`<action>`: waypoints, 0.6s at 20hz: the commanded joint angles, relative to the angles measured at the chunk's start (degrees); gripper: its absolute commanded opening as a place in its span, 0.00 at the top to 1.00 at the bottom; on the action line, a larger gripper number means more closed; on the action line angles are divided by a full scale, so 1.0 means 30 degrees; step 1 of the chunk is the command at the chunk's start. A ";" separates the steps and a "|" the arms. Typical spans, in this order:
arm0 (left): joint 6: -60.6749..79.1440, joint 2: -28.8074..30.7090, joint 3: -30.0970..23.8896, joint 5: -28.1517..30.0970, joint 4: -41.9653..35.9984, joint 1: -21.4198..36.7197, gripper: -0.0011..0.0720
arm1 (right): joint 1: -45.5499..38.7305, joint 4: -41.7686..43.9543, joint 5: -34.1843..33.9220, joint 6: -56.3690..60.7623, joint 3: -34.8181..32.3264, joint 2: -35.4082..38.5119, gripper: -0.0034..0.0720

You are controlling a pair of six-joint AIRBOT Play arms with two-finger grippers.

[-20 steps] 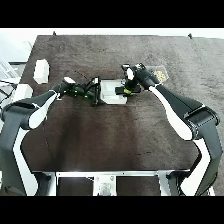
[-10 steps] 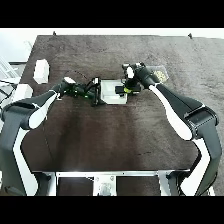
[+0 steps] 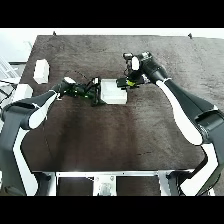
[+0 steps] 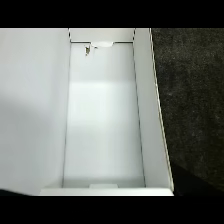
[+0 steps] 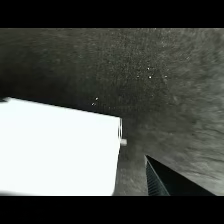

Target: Fold the box and place the chain.

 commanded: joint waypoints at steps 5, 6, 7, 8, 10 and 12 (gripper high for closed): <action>0.0000 -0.0015 0.0000 0.0022 0.0007 0.0000 0.34 | -0.1902 -0.4211 -0.0342 -0.2426 0.0022 0.2608 0.30; 0.0000 -0.0015 0.0000 0.0015 0.0007 0.0000 0.34 | -0.2637 -0.4051 -0.1209 -0.3053 -0.0058 0.2499 0.30; -0.0007 -0.0015 0.0000 0.0015 0.0000 0.0000 0.34 | -0.3293 -0.3934 -0.2113 -0.3344 -0.0131 0.2288 0.30; 0.0000 -0.0015 0.0000 0.0022 0.0007 0.0007 0.34 | -0.3978 -0.3657 -0.3016 -0.3796 -0.0131 0.1923 0.40; 0.0000 -0.0015 0.0000 0.0015 0.0000 0.0000 0.34 | -0.5100 -0.2251 -0.4466 -0.4750 -0.0131 0.1166 0.61; -0.0007 -0.0015 0.0000 0.0015 0.0000 0.0000 0.34 | -0.5821 -0.0350 -0.5406 -0.6841 -0.0124 0.0452 0.54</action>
